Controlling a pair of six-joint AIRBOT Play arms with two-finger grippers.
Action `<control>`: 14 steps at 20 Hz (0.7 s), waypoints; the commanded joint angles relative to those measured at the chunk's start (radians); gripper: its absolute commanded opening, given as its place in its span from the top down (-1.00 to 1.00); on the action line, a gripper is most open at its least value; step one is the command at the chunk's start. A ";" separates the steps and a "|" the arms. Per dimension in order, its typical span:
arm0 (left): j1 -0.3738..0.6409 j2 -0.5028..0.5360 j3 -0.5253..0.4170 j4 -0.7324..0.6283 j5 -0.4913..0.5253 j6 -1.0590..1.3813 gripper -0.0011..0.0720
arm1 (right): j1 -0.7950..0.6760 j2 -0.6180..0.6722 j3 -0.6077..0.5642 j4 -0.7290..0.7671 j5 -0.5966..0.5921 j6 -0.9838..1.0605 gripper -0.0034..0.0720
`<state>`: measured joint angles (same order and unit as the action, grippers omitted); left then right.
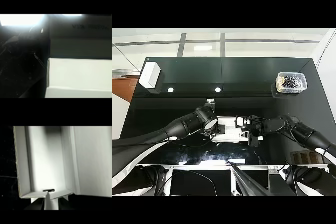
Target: Fold the box and place the chain.
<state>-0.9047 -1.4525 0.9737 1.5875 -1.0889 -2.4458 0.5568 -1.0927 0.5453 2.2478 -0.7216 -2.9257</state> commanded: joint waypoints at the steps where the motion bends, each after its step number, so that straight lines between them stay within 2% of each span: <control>1: 0.000 -0.001 0.000 -0.003 0.003 0.004 0.89 | 0.044 -0.001 0.000 0.012 0.035 0.027 0.40; 5: 0.000 -0.001 0.000 -0.003 0.003 0.004 0.89 | 0.080 -0.001 0.000 0.012 0.148 0.080 0.40; 13: 0.000 -0.001 0.000 -0.003 0.003 0.005 0.89 | 0.105 -0.008 0.000 0.010 0.157 0.111 0.40; 14: 0.000 -0.001 0.000 -0.003 0.002 0.005 0.89 | 0.105 -0.008 0.000 0.010 0.152 0.116 0.28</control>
<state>-0.9047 -1.4525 0.9737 1.5837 -1.0866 -2.4428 0.6579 -1.1004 0.5453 2.2612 -0.5674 -2.8250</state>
